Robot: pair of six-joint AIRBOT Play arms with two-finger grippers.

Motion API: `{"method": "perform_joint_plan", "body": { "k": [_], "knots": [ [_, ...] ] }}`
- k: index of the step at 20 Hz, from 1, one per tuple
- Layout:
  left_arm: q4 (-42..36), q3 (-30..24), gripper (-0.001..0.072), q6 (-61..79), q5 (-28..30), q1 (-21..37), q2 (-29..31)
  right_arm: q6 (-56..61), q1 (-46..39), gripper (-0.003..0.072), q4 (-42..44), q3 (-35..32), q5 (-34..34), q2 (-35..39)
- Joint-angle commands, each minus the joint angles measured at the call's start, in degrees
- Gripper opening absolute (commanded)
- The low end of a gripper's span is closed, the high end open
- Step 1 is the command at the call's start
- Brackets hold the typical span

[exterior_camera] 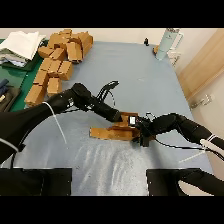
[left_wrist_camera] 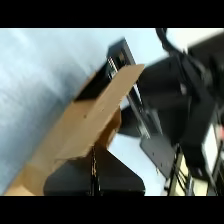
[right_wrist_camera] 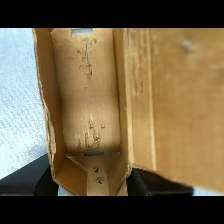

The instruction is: Fold the box.

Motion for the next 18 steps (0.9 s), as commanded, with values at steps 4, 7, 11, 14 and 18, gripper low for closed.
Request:
{"method": "perform_joint_plan", "body": {
  "k": [4, 7, 11, 14, 18],
  "knots": [
    [9.9, 2.7, 0.0012, -12.3, 2.8, -0.6, -7.4, 0.0, 0.0, 0.0513, 0.0, 0.0, 0.0, 0.0],
    [10.2, 2.7, 0.0013, -12.7, 0.9, -0.5, -9.7, 0.0, 0.0, 0.0513, 0.0, 0.0, 0.0, 0.0],
    [10.8, 5.7, 0.0013, -13.8, -0.1, 0.7, -10.3, 0.0, 0.0, 0.0513, 0.0, 0.0, 0.0, 0.0],
    [10.8, 10.1, 0.0012, -11.1, -2.6, 2.9, -10.1, 0.0, 0.0, 0.0513, 0.0, 0.0, 0.0, 0.0],
    [11.6, 12.0, 0.0012, -5.4, -4.7, 7.0, -5.6, 0.0, 0.0, 0.0513, 0.0, 0.0, 0.0, 0.0]
  ]
}}
